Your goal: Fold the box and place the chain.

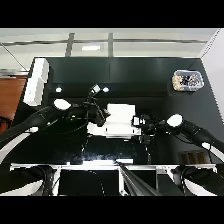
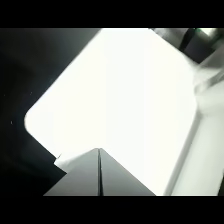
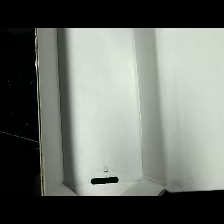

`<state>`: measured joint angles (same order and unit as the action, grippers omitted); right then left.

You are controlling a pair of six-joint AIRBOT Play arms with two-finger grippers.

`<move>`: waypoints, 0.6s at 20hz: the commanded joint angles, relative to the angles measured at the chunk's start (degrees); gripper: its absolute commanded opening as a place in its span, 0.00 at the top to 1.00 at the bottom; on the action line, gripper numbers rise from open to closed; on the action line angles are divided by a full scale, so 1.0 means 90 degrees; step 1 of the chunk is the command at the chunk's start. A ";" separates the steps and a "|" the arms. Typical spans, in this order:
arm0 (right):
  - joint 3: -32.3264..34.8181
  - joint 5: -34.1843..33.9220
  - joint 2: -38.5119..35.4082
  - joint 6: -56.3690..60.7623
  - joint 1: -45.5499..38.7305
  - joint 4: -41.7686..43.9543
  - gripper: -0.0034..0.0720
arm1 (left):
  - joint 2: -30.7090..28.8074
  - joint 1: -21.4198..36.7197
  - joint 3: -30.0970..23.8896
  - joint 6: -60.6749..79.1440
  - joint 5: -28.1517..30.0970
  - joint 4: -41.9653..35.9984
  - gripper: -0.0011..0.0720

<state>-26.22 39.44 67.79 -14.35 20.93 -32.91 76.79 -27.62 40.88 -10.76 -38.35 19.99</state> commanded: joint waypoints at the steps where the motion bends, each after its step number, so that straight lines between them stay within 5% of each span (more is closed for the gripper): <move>1: -0.0005 -0.0005 0.0000 0.0005 0.0002 0.0002 0.70 | 0.0226 -0.0097 0.0034 -0.0041 -0.0216 0.0420 0.95; 7: -0.0005 -0.0005 0.0000 0.0005 0.0002 0.0005 0.70 | 0.0223 -0.0092 0.0189 -0.0112 -0.0493 0.1134 0.94; 12: -0.0005 -0.0005 0.0000 0.0005 0.0002 0.0002 0.70 | -0.0311 0.0141 0.0833 -0.1688 -0.1120 0.3031 0.89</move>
<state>-26.22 39.46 67.79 -14.33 20.93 -32.91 76.75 -27.57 45.87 -18.04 -44.62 36.80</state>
